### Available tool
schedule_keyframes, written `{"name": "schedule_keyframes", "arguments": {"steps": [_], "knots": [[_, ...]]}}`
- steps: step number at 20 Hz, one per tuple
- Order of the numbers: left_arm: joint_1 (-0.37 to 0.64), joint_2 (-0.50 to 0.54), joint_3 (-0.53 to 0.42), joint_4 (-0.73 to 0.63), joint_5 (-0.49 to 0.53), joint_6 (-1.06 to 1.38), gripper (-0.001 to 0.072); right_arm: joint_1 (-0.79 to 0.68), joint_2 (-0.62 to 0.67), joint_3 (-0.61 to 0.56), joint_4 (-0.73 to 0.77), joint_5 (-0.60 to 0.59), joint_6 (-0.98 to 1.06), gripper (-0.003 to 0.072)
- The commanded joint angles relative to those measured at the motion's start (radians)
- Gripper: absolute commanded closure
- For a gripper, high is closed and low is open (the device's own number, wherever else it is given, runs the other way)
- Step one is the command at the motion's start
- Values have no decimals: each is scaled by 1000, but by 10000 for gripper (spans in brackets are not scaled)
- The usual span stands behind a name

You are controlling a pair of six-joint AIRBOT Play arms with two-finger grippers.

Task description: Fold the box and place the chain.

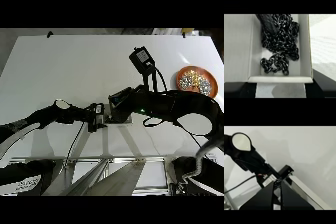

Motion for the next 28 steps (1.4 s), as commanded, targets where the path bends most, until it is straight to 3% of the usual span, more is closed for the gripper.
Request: {"name": "schedule_keyframes", "arguments": {"steps": [1, 15, 21, 25, 28], "knots": [[0, 0, 0, 0, 0, 0, 398, 1, -18, 1, -32, 34, 0, 670], [0, 0, 0, 0, 0, 0, 398, 1, -242, 1, -55, 184, 60, 670], [0, 0, 0, 0, 0, 0, 398, 1, -307, 1, -31, 175, 60, 666], [0, 0, 0, 0, 0, 0, 398, -1, -306, 10, -24, 177, 35, 423], [0, 0, 0, 0, 0, 0, 398, -1, -303, 92, -58, 235, -16, 414]]}}
